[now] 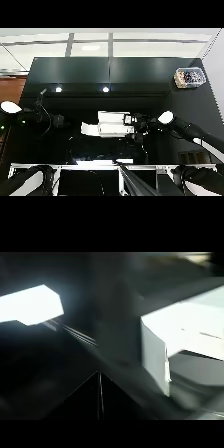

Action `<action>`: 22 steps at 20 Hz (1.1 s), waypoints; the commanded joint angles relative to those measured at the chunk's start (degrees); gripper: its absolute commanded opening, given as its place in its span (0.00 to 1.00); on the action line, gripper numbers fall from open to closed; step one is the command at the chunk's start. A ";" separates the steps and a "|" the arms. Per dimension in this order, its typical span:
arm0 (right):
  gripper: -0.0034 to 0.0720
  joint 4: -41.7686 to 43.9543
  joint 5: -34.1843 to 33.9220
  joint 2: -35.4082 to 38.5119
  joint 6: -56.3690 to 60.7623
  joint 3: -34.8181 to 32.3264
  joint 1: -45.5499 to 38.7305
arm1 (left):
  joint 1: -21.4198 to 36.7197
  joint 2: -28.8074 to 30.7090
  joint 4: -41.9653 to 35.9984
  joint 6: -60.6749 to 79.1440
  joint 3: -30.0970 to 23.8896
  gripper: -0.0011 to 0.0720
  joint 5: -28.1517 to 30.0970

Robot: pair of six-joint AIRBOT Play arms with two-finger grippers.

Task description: Fold the box and place the chain.

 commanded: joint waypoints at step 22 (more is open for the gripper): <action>0.69 0.00 0.02 -0.02 0.00 0.04 0.04 | -15.30 -10.54 -14.40 7.98 2.73 0.92 4.28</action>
